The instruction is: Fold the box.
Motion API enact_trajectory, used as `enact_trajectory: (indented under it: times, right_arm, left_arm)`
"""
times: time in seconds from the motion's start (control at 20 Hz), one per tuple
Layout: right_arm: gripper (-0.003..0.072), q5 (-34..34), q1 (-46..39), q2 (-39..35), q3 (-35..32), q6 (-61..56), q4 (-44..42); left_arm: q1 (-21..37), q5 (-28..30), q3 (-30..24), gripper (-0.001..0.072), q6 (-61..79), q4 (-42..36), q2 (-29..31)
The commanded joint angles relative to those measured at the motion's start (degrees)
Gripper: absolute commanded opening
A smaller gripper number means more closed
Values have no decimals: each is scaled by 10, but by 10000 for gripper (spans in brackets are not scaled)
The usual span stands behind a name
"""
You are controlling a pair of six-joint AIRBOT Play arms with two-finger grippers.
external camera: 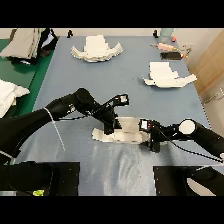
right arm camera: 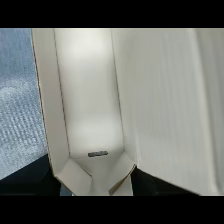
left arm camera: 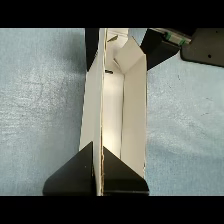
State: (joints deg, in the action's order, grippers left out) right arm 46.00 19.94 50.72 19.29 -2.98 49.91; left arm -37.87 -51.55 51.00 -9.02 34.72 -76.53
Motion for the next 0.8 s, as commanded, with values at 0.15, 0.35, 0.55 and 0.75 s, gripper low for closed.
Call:
enact_trajectory:
  times: [0.15,0.35,0.55,0.75]
  right_arm:
    - [510,-19,0,0,0,1,7]
    - [513,-19,0,-1,0,1,7]
    - [513,-19,0,-1,0,1,7]
    - [513,-19,0,-1,0,1,7]
  left_arm:
    - [0,1,0,17,0,0,0]
    - [0,1,0,16,0,0,0]
    - [0,1,0,17,0,0,0]
    - [0,1,0,17,0,0,0]
